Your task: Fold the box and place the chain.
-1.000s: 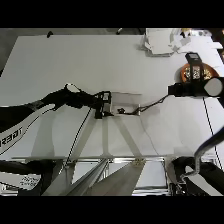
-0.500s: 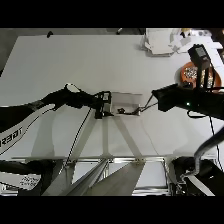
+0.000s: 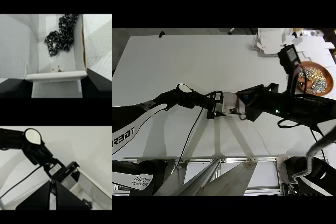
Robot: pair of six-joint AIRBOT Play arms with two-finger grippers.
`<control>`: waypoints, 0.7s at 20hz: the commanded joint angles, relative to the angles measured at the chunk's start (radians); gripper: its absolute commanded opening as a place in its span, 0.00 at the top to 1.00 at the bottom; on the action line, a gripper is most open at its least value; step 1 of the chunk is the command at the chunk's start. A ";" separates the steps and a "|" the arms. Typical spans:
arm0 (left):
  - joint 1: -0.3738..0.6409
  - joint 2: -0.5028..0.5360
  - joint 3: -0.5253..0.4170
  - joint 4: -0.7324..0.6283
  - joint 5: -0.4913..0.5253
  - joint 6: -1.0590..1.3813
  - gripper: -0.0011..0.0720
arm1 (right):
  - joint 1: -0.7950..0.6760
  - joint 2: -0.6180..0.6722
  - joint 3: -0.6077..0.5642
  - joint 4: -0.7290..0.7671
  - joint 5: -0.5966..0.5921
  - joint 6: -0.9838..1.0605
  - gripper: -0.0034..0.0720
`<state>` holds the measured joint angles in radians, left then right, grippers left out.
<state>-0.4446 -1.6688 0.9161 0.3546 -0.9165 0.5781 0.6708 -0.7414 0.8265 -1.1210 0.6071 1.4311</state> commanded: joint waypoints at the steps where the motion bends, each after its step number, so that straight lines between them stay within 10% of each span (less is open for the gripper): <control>1: 0.000 0.000 0.000 0.000 0.000 0.000 0.70 | 0.027 -0.091 -0.004 -0.008 -0.051 0.000 0.93; 14: 0.000 0.000 0.000 0.000 0.000 0.000 0.70 | 0.024 -0.389 -0.024 -0.109 -0.028 0.092 0.93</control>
<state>-0.4446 -1.6688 0.9161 0.3550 -0.9165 0.5785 0.6937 -1.0786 0.8036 -1.2179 0.5781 1.5154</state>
